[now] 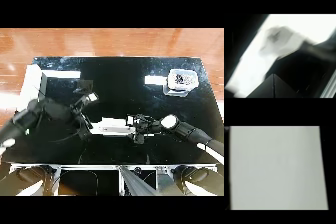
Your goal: Fold the box and place the chain.
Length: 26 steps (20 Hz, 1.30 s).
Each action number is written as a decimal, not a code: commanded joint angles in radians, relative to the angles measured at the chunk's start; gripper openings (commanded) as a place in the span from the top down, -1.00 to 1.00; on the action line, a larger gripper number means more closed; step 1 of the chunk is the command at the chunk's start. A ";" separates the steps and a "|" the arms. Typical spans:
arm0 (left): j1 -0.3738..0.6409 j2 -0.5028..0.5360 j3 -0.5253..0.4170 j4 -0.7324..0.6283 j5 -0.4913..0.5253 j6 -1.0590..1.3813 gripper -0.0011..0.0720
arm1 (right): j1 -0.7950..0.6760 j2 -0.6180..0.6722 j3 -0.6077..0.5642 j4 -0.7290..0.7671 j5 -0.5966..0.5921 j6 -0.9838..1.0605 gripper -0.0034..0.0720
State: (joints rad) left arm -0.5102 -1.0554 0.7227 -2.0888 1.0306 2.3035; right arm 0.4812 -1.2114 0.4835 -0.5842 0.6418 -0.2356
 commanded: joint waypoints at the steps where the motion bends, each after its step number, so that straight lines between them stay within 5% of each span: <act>1: -0.159 0.109 -0.166 -0.100 -0.453 0.007 0.92 | 0.001 -0.001 0.000 0.000 0.000 0.000 -0.65; 5: -0.296 0.082 -0.171 -0.100 -0.808 -0.005 0.92 | 0.001 -0.001 0.000 0.000 0.000 0.000 -0.65; 8: -0.308 0.032 -0.171 -0.101 -0.938 -0.008 0.92 | 0.001 -0.001 0.000 0.000 0.000 0.000 -0.65; 15: -0.309 -0.098 -0.168 -0.100 -1.020 -0.050 0.92 | 0.001 -0.001 0.000 0.000 0.000 0.000 -0.65; 26: -0.294 -0.166 -0.132 -0.080 -0.914 -0.114 0.92 | 0.001 -0.001 0.000 0.000 0.000 0.000 -0.65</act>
State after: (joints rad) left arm -0.8143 -1.2247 0.5705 -2.1853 0.0574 2.1983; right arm 0.4812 -1.2114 0.4835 -0.5831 0.6407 -0.2352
